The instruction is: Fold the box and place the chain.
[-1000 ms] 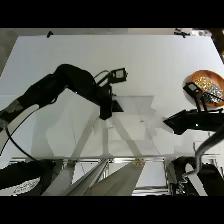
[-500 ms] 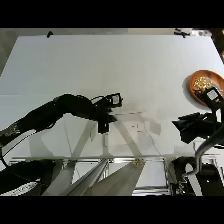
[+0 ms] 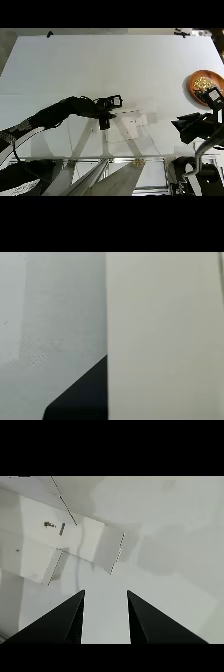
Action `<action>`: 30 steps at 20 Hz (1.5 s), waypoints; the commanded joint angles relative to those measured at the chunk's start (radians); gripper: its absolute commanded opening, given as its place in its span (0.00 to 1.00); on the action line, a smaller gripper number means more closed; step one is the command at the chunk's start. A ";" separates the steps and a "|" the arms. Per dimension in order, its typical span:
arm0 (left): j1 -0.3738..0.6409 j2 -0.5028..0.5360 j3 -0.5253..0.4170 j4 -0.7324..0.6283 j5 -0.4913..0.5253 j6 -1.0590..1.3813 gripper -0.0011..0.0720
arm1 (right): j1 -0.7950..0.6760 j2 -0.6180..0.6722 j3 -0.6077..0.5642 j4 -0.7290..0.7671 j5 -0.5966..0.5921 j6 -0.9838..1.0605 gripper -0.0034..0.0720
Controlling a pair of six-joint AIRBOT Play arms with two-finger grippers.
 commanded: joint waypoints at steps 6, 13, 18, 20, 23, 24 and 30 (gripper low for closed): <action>-0.001 -0.017 -0.001 -0.001 -0.072 0.017 0.02 | 0.000 0.001 0.001 0.006 -0.010 0.000 0.44; -0.040 -0.017 0.000 -0.051 -0.063 0.017 0.02 | 0.000 0.001 0.001 0.006 -0.025 0.000 0.44; -0.084 -0.018 0.000 -0.045 -0.059 0.017 0.02 | 0.000 0.001 0.001 0.006 -0.036 0.000 0.44; -0.094 -0.026 -0.001 -0.043 -0.063 0.018 0.02 | 0.000 0.001 0.001 0.006 -0.036 0.000 0.44; -0.100 -0.061 0.000 -0.045 -0.066 0.017 0.02 | 0.000 0.001 0.001 0.006 -0.035 0.000 0.44; -0.100 -0.073 0.000 -0.045 -0.070 0.017 0.02 | 0.000 0.001 0.001 0.006 -0.035 0.000 0.44; -0.100 -0.085 -0.001 -0.043 -0.205 0.018 0.03 | 0.000 0.001 0.001 0.006 -0.035 0.000 0.44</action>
